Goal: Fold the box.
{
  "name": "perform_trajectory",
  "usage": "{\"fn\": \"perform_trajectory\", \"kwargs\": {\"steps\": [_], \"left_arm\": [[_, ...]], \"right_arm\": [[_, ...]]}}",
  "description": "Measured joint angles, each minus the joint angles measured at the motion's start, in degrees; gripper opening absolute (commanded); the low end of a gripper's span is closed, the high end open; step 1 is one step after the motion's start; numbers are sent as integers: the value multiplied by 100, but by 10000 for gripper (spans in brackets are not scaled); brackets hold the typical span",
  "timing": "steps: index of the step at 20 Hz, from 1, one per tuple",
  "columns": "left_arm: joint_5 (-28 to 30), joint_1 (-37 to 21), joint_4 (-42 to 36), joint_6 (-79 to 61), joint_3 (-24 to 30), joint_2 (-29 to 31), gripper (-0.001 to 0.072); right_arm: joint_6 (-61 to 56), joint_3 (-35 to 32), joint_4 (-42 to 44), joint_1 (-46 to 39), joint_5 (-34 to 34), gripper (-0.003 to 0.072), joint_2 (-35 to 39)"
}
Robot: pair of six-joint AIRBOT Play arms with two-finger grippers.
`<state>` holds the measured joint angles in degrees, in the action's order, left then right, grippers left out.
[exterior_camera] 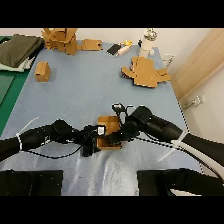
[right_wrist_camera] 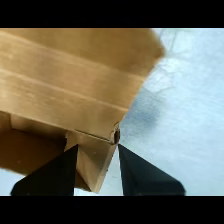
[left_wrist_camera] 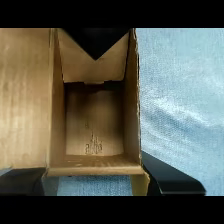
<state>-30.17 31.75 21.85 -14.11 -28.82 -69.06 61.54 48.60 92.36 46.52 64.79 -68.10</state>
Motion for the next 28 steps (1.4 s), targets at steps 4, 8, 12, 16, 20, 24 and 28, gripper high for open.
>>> {"fn": "perform_trajectory", "kwargs": {"steps": [4,8,12,16,20,24,28], "left_arm": [[0,0,-2,0,0,0,351],[-2,0,-2,0,0,0,350],[0,0,-2,11,2,0,350],[-2,0,7,15,2,0,350],[-15,0,9,7,2,0,350],[-37,0,50,-92,7,0,351],[-24,0,20,-39,2,0,351]], "right_arm": [[-791,619,-649,382,688,401,-688],[-1113,833,-863,527,1078,259,-1134],[-1231,903,-903,581,1176,96,-1285],[-1270,918,-793,625,1152,6,-1329],[-1263,920,-734,708,1075,5,-1344],[-1204,911,-531,761,1008,411,-1355],[-1235,929,-592,772,1029,412,-1331]]}}
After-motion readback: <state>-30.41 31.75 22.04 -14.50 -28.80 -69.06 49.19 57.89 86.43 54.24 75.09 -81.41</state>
